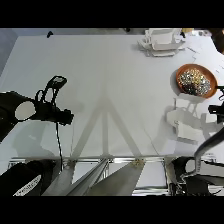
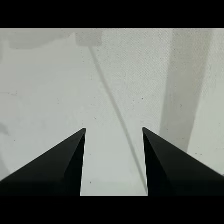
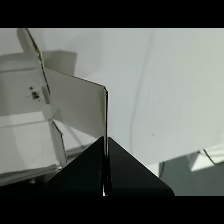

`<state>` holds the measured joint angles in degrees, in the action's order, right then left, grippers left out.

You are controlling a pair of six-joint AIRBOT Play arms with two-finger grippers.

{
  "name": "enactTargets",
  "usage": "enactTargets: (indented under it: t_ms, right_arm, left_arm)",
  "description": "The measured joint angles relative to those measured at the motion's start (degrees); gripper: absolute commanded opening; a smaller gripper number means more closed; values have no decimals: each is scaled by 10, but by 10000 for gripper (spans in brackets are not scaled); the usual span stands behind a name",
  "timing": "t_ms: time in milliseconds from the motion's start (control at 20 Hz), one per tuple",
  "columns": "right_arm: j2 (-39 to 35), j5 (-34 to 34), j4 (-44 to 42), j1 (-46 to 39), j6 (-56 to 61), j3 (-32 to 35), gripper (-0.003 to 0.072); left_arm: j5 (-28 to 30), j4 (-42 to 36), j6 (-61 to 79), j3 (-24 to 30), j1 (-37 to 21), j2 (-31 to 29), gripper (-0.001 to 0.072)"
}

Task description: Fold the box and place the chain.

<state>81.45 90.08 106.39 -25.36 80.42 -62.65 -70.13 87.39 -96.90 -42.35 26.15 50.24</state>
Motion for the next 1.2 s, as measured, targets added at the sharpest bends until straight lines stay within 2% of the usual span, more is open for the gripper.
enactTargets:
  t_ms: [150,250,500,650,850,1000,1050,1200]
  right_arm:
    - [-85,-16,-94,66,-11,36,17]
    - [-147,-45,-154,117,-16,83,17]
    - [-265,-157,-280,261,9,213,18]
    - [-291,-215,-309,343,41,254,18]
    - [-303,-274,-323,419,78,273,18]
    - [-306,-296,-328,445,96,278,18]
    - [-306,-299,-329,450,99,279,18]
    - [-307,-306,-331,457,107,280,19]
  left_arm:
    - [0,0,0,0,0,0,395]
    - [0,0,0,0,0,0,395]
    - [0,0,0,0,0,0,395]
    - [3,0,0,0,0,0,394]
    - [26,-1,1,1,0,0,395]
    - [60,-12,16,1,0,0,404]
    - [69,-16,23,1,0,0,443]
    - [100,-24,43,1,0,2,439]
